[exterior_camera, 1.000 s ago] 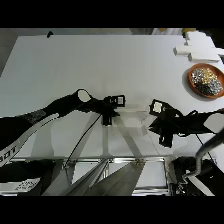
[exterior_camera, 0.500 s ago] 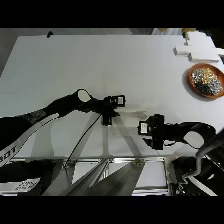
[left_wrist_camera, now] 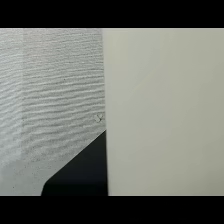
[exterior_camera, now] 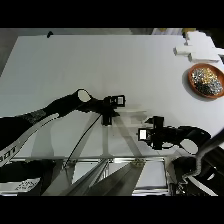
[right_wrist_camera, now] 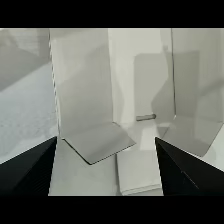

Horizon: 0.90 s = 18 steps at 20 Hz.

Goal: Fold the box and place the chain.

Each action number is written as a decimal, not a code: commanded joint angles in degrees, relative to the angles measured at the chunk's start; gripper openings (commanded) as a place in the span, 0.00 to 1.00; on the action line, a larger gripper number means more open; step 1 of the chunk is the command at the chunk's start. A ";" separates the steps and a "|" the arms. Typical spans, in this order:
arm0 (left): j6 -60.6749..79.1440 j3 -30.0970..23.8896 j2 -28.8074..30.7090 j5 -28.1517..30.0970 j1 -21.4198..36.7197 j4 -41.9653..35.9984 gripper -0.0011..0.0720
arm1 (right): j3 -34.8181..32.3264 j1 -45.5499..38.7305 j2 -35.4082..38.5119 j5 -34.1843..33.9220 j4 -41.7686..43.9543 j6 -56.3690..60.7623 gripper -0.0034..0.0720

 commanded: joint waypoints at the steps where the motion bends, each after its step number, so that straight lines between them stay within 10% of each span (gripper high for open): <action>1: 0.02 -0.02 -0.04 0.00 -0.02 0.00 0.03 | -0.20 0.11 -0.07 -4.17 -0.46 1.29 0.96; 18: 0.02 -0.04 -0.04 0.00 -0.02 0.00 0.03 | 10.16 -15.15 -8.35 6.08 13.64 -15.61 0.96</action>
